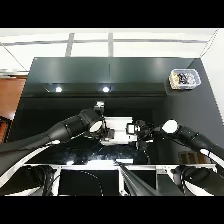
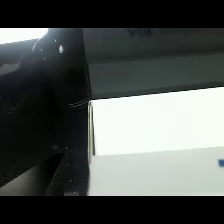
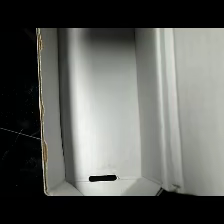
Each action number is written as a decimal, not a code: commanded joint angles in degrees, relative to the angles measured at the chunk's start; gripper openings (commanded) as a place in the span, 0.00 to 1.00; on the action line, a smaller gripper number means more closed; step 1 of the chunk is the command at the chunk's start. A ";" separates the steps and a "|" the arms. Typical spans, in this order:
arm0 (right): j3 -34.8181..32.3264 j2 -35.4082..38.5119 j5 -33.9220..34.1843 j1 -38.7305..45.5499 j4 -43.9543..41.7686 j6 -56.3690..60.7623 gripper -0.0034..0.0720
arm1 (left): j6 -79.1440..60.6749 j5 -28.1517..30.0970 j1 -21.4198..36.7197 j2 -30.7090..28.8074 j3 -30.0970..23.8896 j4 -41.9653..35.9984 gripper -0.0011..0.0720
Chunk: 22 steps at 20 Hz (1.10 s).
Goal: Fold the box and place the chain.
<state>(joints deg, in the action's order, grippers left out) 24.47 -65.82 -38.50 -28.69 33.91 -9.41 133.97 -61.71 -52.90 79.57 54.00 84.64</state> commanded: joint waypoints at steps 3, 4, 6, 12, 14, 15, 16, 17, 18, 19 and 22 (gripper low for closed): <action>-0.02 -0.04 -0.04 -0.04 0.00 0.00 0.68 | 2.82 0.20 -1.16 1.31 0.09 0.63 0.60; -0.02 -0.04 -0.02 -0.04 0.00 0.00 0.68 | 2.80 0.35 -1.16 1.31 0.09 0.63 0.56; -0.02 -0.04 -0.04 -0.04 0.00 0.00 0.68 | 2.80 0.55 -1.16 1.31 0.09 0.61 0.56; -0.02 -0.04 -0.02 -0.04 0.00 0.00 0.68 | 2.82 1.49 -1.14 1.31 0.09 0.44 0.40; -0.02 -0.04 -0.04 -0.04 0.00 -0.02 0.68 | 2.82 1.51 -1.14 1.31 0.09 0.46 0.39; -0.02 -0.04 -0.04 -0.04 0.00 -0.02 0.68 | 2.82 1.51 -1.14 1.31 0.09 0.46 0.39; -0.02 -0.04 -0.04 -0.04 0.00 -0.02 0.68 | 2.82 1.51 -1.14 1.31 0.09 0.44 0.39; -0.02 -0.04 -0.04 -0.04 0.00 -0.02 0.68 | 2.82 1.55 -1.14 1.31 0.09 0.44 0.39; -0.02 -0.04 -0.04 -0.04 0.00 -0.02 0.68 | 2.82 1.66 -1.14 1.31 0.09 0.44 0.39; -0.02 -0.04 -0.04 -0.04 0.00 -0.02 0.68 | 2.82 1.66 -1.14 1.31 0.09 0.44 0.33; -0.02 -0.04 -0.04 -0.04 0.00 -0.02 0.68 | 2.80 1.68 -1.14 1.31 0.09 0.44 0.11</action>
